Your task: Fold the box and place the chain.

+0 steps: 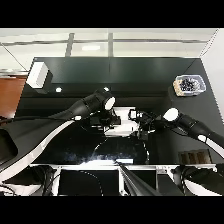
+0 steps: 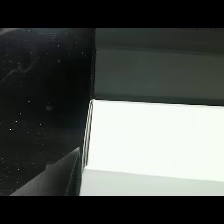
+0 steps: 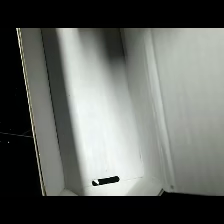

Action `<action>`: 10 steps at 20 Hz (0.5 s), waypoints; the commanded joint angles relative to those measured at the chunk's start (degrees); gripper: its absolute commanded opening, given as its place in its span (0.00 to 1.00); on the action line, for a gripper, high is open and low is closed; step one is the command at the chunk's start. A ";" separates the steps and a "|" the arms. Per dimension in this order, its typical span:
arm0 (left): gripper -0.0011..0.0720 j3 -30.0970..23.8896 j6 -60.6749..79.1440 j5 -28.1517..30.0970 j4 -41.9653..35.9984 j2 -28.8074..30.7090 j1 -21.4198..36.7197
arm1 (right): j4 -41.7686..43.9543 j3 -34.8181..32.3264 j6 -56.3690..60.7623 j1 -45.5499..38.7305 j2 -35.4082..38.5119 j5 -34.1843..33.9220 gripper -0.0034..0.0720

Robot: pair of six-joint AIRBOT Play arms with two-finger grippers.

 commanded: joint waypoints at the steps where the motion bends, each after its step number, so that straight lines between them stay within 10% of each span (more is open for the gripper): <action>1: 0.44 -0.02 0.39 -0.15 1.77 0.02 0.00 | -0.02 0.07 -0.02 0.02 0.00 0.02 0.06; 10: 0.44 -1.07 0.35 2.51 0.37 -0.13 0.00 | -0.02 0.07 -0.02 0.02 0.00 0.02 0.06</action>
